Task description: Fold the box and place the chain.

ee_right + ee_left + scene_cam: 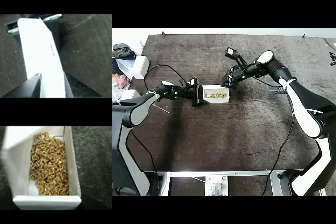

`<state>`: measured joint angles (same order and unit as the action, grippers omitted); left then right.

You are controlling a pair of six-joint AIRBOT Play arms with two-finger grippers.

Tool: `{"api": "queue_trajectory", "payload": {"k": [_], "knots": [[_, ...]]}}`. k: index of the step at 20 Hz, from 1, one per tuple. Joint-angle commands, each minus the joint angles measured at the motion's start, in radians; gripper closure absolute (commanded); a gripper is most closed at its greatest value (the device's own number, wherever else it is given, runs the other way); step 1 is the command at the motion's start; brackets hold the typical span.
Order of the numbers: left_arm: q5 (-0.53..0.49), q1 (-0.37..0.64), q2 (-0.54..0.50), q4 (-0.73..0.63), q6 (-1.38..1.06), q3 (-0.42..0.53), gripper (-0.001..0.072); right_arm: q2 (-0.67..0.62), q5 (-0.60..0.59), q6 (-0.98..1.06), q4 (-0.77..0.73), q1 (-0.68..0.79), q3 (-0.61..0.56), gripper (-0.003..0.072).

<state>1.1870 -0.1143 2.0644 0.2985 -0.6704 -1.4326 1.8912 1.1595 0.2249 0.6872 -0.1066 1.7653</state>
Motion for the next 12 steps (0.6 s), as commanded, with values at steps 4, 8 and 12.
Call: {"api": "queue_trajectory", "payload": {"k": [4, 8, 12], "knots": [[0.000, 0.001, 0.000, 0.000, 0.000, 0.000, 0.0424, 0.017, 0.002, -0.060, -0.003, -0.043, -0.002, 0.0347], [0.000, 0.001, 0.000, 0.000, 0.000, 0.000, 0.0424, 0.020, 0.024, -0.072, 0.001, -0.050, -0.002, 0.0346], [0.000, 0.001, 0.000, 0.000, 0.000, 0.000, 0.0424, 0.053, 0.030, -0.093, 0.012, -0.050, -0.002, 0.0313]]}}
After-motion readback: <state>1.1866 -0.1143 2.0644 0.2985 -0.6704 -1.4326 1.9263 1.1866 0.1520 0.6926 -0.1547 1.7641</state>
